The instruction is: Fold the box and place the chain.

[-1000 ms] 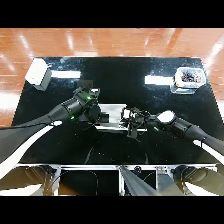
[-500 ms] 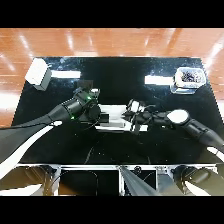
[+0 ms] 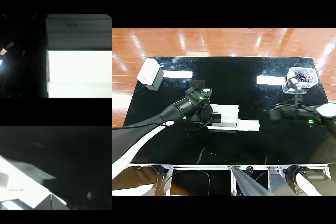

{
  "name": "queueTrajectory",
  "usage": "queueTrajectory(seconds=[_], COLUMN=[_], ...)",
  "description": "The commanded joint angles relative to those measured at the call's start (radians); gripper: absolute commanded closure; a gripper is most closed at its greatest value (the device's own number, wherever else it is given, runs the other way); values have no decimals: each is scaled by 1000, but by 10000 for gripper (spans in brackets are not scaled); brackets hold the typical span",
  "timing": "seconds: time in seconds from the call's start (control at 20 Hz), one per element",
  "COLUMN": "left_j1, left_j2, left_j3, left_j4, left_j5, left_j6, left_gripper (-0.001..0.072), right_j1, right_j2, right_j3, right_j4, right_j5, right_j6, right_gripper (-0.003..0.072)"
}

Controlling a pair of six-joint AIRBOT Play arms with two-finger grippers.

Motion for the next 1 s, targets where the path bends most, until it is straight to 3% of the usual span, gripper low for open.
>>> queueTrajectory(seconds=[0.0,0.15,0.45,0.95], left_j1=[0,0,0,0], left_j2=[-1,-1,-1,-1], left_j3=[0,0,0,0], left_j4=[1,1,0,0], left_j5=[-3,-6,-6,-6], left_j6=[-2,-2,-2,-2], left_gripper=[694,693,693,693], right_j1=[-220,-239,-87,59], right_j2=[-18,-123,-350,-393], right_j3=[-10,-18,-19,-19], right_j4=[-180,-197,-126,119], right_j5=[82,164,120,123], right_j6=[410,436,403,228], right_gripper=[658,658,658,658])
